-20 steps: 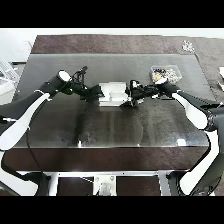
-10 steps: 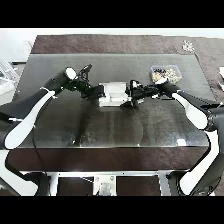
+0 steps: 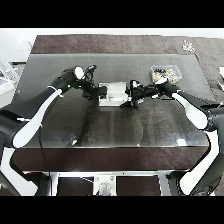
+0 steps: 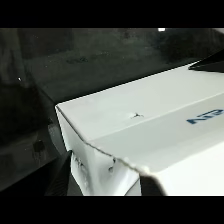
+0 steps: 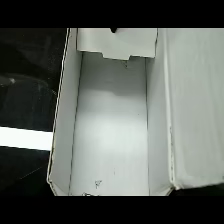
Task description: Fold the box and place the chain.
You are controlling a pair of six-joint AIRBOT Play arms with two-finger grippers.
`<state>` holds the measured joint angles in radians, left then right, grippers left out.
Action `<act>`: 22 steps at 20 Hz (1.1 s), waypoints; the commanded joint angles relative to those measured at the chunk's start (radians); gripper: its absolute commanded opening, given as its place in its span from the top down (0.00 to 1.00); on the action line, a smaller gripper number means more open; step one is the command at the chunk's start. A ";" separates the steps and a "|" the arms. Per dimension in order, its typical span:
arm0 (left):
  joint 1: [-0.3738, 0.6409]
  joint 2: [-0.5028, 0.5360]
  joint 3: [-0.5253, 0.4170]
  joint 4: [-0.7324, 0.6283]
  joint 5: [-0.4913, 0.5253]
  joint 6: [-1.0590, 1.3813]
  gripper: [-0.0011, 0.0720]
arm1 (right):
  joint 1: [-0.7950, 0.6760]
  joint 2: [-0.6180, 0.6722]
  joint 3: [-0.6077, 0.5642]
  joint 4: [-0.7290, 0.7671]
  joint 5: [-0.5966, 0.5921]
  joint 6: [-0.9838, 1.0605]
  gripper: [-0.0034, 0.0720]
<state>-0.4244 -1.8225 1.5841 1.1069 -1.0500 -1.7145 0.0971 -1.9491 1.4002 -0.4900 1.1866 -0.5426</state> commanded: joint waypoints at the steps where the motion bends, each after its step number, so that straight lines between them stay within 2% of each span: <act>1: -0.029 -0.023 0.055 0.092 -0.044 -0.098 0.34 | 0.000 0.000 0.000 0.000 0.001 0.000 0.17; 6: -0.053 -0.042 0.103 0.181 -0.085 -0.186 0.34 | 0.000 0.000 0.000 0.000 0.001 0.000 0.17; 15: -0.068 -0.058 0.131 0.272 -0.105 -0.316 0.34 | 0.000 0.000 0.000 0.000 0.001 0.000 0.17; 22: -0.093 -0.133 0.230 0.290 -0.177 -0.345 0.34 | 0.000 0.000 0.000 0.000 0.001 0.000 0.17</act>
<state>-0.5098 -1.9274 1.7710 1.3815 -1.1889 -2.0418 0.0971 -1.9491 1.4002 -0.4896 1.1873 -0.5426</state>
